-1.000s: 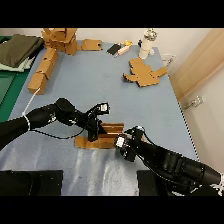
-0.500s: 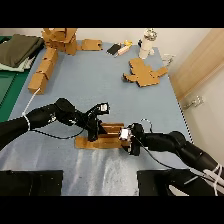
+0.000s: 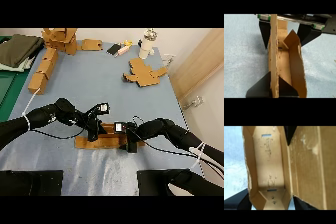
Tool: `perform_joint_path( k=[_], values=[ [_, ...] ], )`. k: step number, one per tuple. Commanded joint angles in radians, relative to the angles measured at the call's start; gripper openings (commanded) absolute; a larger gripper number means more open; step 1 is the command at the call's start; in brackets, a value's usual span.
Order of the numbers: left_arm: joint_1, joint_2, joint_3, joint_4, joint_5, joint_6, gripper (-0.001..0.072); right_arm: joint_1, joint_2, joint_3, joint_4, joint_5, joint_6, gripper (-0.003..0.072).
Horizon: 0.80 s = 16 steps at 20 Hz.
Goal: Fold the box.
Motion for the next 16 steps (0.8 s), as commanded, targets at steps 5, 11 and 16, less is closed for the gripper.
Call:
perform_joint_path(
  k=[5, 11, 16],
  values=[
    [0.0, -0.001, 0.0, 0.0, 0.0, 0.0, 0.0012, -0.003, -0.001, 0.009, -0.035, -0.035, 0.007, 0.0715],
    [0.0, -0.001, 0.0, 0.0, 0.0, 0.0, 0.0012, -0.003, -0.032, 0.008, -0.034, 0.006, 0.006, 0.0713],
    [0.001, -0.001, 0.0, 0.0, 0.001, 0.0, 0.0012, -0.003, -0.051, 0.009, -0.019, 0.006, 0.007, 0.0713]
  ],
)
